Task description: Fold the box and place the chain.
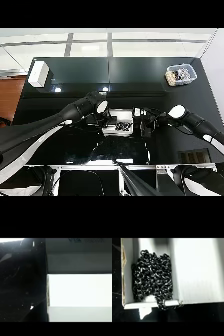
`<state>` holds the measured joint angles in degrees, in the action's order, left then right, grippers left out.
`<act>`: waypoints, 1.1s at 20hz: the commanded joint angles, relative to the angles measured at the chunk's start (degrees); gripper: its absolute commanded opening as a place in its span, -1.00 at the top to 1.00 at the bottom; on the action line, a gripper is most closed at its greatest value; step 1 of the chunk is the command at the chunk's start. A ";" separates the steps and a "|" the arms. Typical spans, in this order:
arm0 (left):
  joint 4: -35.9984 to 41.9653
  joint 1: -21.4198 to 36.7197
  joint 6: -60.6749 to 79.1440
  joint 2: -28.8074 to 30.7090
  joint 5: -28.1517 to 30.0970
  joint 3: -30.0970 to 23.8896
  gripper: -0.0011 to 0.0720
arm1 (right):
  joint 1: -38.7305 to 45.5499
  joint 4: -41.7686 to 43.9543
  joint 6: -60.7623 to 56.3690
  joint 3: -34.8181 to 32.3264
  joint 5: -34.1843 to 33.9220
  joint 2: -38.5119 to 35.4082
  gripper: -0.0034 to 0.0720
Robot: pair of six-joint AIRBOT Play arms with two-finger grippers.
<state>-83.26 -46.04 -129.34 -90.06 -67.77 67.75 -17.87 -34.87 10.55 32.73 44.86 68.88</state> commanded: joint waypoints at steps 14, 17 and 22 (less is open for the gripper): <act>-0.02 0.02 0.15 0.00 0.02 0.02 0.89 | 3.26 -16.09 -47.84 1.31 15.02 -16.22 0.86; -0.04 0.02 0.13 0.00 0.04 0.02 0.89 | 3.48 -6.21 -48.78 3.41 18.36 -21.16 0.86; -0.02 0.02 0.13 0.00 -0.02 0.02 0.89 | 3.45 12.74 -48.72 3.54 16.90 -21.81 0.86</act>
